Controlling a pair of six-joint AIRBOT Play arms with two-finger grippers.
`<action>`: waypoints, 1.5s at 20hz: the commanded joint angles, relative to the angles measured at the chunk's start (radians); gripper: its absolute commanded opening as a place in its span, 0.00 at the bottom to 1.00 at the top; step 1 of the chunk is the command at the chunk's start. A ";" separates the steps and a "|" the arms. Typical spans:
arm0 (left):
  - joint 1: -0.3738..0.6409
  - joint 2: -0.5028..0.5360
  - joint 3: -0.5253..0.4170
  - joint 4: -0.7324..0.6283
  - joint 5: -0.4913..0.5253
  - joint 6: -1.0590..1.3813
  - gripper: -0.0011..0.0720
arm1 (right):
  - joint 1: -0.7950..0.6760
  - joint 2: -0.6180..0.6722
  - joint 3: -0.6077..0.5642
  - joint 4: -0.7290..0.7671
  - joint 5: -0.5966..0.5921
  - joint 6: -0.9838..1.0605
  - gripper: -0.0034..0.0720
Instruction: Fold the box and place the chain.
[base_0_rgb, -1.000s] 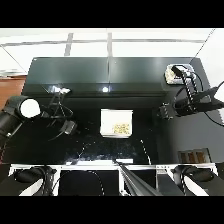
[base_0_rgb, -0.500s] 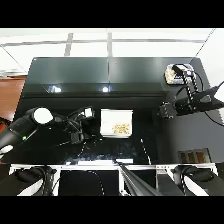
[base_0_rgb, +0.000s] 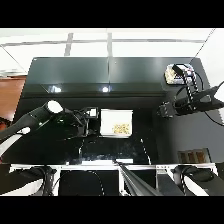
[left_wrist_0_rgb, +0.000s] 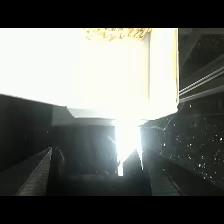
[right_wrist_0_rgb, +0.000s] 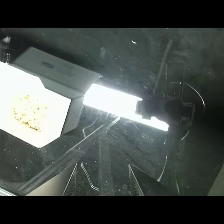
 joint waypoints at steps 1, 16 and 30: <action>0.006 -0.033 0.009 -0.076 -0.016 0.071 0.99 | 0.000 0.001 0.000 0.001 -0.012 0.003 0.55; -0.003 -0.033 0.003 -0.090 -0.059 0.072 0.99 | 0.000 0.001 0.000 0.001 -0.052 0.003 0.55; -0.048 -0.040 0.004 -0.146 -0.021 0.072 0.99 | 0.000 0.001 0.000 0.008 -0.093 0.004 0.55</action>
